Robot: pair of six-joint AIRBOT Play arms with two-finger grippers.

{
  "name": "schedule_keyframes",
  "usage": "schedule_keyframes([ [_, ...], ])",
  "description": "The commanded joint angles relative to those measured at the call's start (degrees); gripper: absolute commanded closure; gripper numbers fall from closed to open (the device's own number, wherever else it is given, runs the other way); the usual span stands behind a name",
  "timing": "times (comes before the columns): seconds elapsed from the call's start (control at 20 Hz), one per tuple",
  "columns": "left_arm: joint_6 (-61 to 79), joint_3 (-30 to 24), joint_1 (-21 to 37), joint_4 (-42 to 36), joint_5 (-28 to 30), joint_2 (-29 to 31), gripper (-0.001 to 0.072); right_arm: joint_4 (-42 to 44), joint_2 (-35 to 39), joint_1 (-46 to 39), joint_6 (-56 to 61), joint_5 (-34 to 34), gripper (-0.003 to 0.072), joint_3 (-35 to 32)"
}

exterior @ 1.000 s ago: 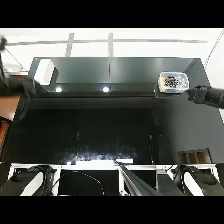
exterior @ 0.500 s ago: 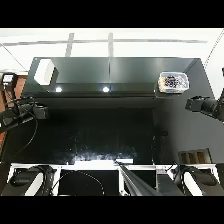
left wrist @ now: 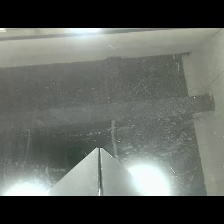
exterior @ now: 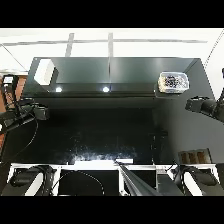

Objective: Fold the box and place the chain.

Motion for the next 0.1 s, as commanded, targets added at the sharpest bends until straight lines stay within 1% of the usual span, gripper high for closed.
schedule_keyframes([
  [0.0,0.0,0.0,0.0,0.0,0.1,0.1,0.068,0.0,0.0,0.0,0.0,0.0,0.0665,0.0],
  [0.05,0.0,0.0,0.0,0.0,0.1,0.1,0.068,0.0,0.0,0.0,0.0,0.0,0.0665,0.0],
])
